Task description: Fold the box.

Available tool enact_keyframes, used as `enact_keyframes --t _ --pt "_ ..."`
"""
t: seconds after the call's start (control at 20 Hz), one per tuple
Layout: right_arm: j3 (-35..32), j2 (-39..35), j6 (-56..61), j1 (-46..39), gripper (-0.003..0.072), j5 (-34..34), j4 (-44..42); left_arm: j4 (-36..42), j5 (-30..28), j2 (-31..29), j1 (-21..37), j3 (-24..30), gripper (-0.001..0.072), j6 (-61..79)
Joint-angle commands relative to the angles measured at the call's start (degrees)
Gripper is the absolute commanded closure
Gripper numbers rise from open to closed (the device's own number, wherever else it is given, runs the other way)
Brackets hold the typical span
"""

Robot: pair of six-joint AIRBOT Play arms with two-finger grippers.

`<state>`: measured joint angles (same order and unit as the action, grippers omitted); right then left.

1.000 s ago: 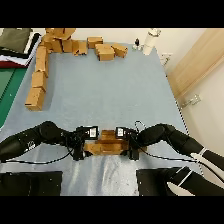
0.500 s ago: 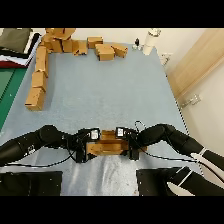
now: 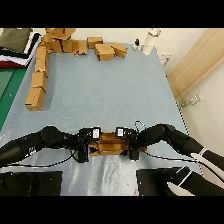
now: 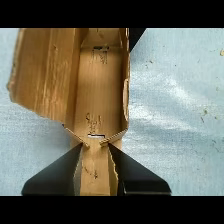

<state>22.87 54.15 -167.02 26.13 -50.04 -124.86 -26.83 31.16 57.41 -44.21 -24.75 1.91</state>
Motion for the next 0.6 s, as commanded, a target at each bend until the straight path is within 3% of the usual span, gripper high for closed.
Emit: enact_keyframes --t 0.0,0.25,0.3,0.35,0.55 --pt "0.0 0.0 0.0 0.0 0.0189 0.0 0.0 0.2 -1.2 0.2 -0.6 0.0 0.0477 0.0" --pt "0.0 0.0 0.0 0.0 0.0189 0.0 0.0 2.1 -6.3 0.2 -3.0 0.0 0.0478 0.1" --pt "0.0 0.0 0.0 0.0 0.0189 0.0 0.0 2.4 -7.2 0.2 -3.6 0.0 0.0531 0.1" --pt "0.0 0.0 0.0 0.0 0.0189 0.0 0.0 2.4 -7.7 0.2 -4.1 0.0 0.0665 0.6" --pt "0.0 0.0 0.0 0.0 0.0189 0.0 0.0 3.5 -8.5 0.9 -5.1 -0.1 0.0668 0.7"
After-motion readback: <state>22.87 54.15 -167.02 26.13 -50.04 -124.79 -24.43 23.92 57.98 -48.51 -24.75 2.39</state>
